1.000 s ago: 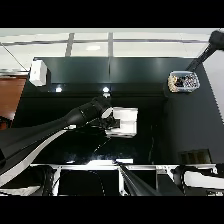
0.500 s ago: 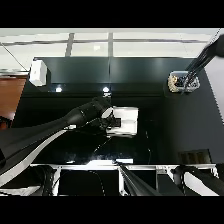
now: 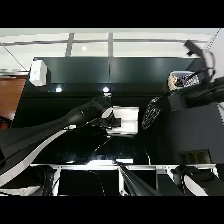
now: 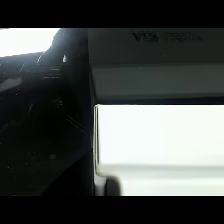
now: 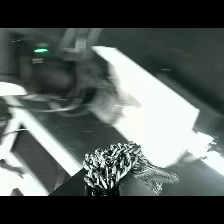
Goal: Fold the box and place the chain.
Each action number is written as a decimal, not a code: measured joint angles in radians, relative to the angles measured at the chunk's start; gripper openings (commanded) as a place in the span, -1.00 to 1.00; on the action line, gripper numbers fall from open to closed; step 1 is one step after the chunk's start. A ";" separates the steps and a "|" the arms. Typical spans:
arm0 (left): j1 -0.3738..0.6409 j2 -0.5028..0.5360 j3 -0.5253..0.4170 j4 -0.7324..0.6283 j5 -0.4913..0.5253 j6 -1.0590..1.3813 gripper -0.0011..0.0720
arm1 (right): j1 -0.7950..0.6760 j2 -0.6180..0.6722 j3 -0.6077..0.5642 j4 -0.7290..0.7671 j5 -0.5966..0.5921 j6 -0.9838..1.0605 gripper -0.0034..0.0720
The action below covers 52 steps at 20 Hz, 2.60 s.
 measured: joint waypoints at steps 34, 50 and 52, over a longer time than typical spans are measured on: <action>0.015 0.000 0.011 0.010 0.031 -0.040 0.46 | -0.037 0.043 -0.337 -0.202 -0.267 0.110 -0.05; 0.389 0.495 -0.290 0.006 -0.022 0.619 0.48 | -0.050 0.053 -0.336 -0.227 -0.334 0.106 -0.04; 0.500 0.499 -0.371 -0.244 0.026 0.924 0.68 | -0.050 0.053 -0.336 -0.227 -0.344 0.106 -0.04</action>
